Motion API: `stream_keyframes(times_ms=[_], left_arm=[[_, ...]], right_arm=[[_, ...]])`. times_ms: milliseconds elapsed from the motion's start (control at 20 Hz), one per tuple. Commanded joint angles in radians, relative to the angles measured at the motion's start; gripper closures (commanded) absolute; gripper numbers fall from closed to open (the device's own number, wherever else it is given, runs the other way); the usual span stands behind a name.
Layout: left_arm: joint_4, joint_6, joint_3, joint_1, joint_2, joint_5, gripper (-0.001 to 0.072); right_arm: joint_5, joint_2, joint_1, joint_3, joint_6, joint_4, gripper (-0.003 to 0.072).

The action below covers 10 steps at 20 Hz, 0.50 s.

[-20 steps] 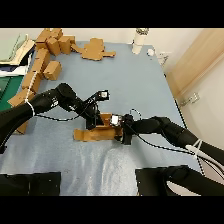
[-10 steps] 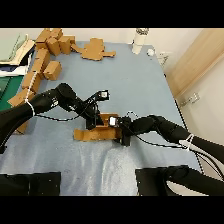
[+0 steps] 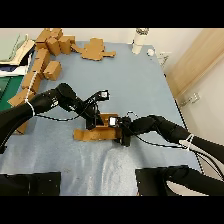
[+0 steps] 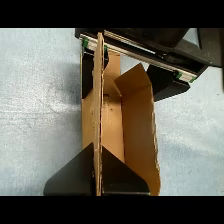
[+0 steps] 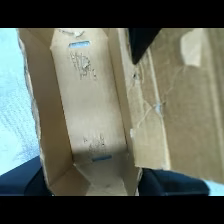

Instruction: Fold the box.

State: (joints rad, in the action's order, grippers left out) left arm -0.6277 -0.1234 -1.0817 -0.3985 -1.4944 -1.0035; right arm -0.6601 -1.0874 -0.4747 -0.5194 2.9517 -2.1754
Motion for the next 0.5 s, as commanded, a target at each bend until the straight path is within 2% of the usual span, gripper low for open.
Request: stream_keyframes(times_ms=[0,50,450], left_arm=[[0.000,0.000,0.000,0.000,-0.001,0.000,0.0696],[0.000,0.000,0.000,0.000,-0.001,0.000,0.0696],[0.000,0.000,0.000,0.000,-0.001,0.000,0.0697]], right_arm=[[-0.026,0.000,0.000,-0.006,0.000,-0.001,0.0150],[-0.037,0.000,0.000,-0.011,0.000,0.000,0.0185],[-0.042,-0.002,0.000,-0.013,0.000,0.025,0.0174]])
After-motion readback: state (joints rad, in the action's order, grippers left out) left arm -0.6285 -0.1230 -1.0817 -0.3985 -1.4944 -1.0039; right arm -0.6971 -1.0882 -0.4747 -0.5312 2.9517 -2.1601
